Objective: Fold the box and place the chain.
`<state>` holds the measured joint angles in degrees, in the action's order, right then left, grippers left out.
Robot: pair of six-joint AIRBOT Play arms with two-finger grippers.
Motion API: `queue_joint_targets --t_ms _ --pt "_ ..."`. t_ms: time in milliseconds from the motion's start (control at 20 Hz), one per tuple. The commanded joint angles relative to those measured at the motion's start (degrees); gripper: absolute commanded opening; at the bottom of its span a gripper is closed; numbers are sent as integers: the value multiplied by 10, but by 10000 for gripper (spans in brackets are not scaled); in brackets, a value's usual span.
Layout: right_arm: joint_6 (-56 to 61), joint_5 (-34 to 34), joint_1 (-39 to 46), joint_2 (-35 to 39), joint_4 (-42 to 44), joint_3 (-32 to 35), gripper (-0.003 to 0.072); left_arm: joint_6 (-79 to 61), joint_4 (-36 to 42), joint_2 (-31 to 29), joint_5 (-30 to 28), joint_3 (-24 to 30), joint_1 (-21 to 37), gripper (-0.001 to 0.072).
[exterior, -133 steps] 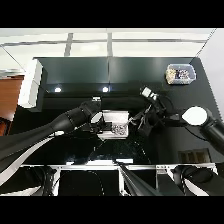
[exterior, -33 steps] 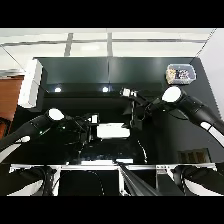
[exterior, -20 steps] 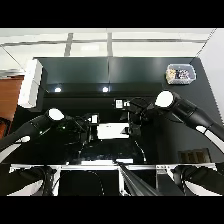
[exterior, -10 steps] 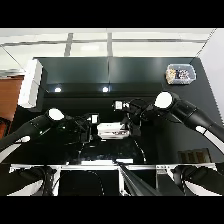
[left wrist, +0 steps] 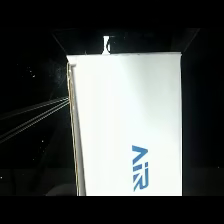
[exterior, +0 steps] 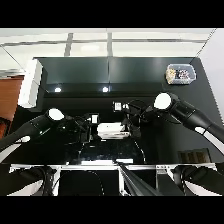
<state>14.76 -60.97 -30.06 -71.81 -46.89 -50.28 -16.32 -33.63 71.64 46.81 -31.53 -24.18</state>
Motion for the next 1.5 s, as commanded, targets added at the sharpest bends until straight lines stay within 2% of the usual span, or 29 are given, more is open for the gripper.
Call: queue_joint_targets --t_ms 0,400,550,1150,1350,1450 --pt "0 -1 0 0 -3 0 264 0 0 0 0 0 0 425" --pt "0 -15 0 0 -6 0 263 0 0 0 0 0 0 425" --pt "13 -16 0 0 -32 0 263 0 0 0 0 0 0 425" --pt "50 -18 0 2 -26 19 261 0 0 0 0 0 0 425" --pt "74 -21 3 35 -27 10 260 0 0 0 0 0 0 425" --pt "143 -26 15 63 -27 8 260 0 0 0 0 0 0 425"
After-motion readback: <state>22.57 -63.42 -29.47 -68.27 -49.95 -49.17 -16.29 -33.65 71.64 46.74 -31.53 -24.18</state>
